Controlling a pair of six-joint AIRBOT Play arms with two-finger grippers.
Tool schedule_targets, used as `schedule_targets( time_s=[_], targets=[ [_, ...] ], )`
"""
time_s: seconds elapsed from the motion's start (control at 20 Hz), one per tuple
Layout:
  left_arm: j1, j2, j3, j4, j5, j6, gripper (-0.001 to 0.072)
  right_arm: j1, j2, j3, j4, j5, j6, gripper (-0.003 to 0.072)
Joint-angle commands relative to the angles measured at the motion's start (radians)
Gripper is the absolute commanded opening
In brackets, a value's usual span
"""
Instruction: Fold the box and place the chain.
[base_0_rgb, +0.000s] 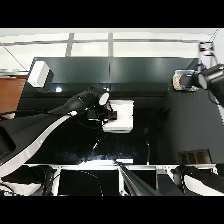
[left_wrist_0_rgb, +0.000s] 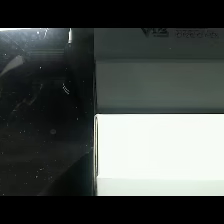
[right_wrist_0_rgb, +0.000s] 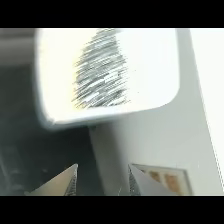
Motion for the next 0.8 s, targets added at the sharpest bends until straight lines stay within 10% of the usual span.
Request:
schedule_targets(
  time_s=[0.0,0.05,0.1,0.35,0.75],
  targets=[
    [0.0,0.0,0.0,0.0,0.0,0.0,0.0028,-0.188,-0.191,0.144,0.156,-0.097,0.062,0.0426],
    [0.0,0.0,0.0,0.001,-0.001,0.0,0.0028,-0.223,-0.269,0.232,0.295,-0.077,0.026,0.0695],
    [0.0,0.0,0.0,0.001,-0.003,0.0,0.0028,-0.256,-0.359,0.336,0.497,-0.029,-0.13,0.0713],
    [0.0,0.0,0.0,0.001,-0.023,0.0,0.0028,-0.297,-0.637,0.673,0.682,0.174,-0.306,0.0712],
    [0.0,0.0,0.0,0.0,-0.026,0.0,0.0028,-0.296,-0.691,0.683,0.556,0.145,-0.29,0.0497]
  ],
)
